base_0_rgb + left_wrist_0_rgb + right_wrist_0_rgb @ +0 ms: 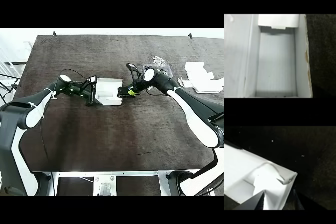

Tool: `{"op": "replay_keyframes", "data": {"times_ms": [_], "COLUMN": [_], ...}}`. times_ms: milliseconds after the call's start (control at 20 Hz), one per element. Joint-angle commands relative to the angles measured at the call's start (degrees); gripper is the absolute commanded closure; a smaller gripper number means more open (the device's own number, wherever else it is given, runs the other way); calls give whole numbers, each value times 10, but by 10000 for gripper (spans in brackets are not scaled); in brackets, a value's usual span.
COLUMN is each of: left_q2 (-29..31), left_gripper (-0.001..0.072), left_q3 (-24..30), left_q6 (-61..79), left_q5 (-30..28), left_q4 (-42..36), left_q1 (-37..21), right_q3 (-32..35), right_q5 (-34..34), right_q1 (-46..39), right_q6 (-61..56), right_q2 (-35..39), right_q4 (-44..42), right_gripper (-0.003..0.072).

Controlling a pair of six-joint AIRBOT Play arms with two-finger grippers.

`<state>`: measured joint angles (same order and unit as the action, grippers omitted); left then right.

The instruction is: Fold the box and place the chain.

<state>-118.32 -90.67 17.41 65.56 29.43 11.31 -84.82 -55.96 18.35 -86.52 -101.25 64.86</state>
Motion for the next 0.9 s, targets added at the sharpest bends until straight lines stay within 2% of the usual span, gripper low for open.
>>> {"op": "replay_keyframes", "data": {"times_ms": [0, 100, 250, 450, 550, 850], "left_q2": [0, 0, 0, 0, 0, 0], "left_gripper": [424, 424, 424, 424, 424, 424], "left_q3": [0, 0, 0, 0, 0, 0], "left_q6": [0, 0, 0, 0, 0, 0], "left_q5": [-1, -1, -2, -2, -2, -2], "left_q4": [0, 0, 0, 0, 0, 0], "left_q1": [-1, -1, -1, -1, -1, -1], "right_q3": [-44, -62, -98, -171, -202, -216], "right_q5": [-37, -50, -92, -147, -168, -186], "right_q1": [17, 23, 35, 47, 60, 69], "right_q6": [-65, -66, -127, -153, -156, -202], "right_q2": [-10, -13, -32, -79, -99, -120], "right_q4": [77, 82, 150, 162, 173, 203], "right_gripper": [264, 265, 266, 267, 301, 323]}}
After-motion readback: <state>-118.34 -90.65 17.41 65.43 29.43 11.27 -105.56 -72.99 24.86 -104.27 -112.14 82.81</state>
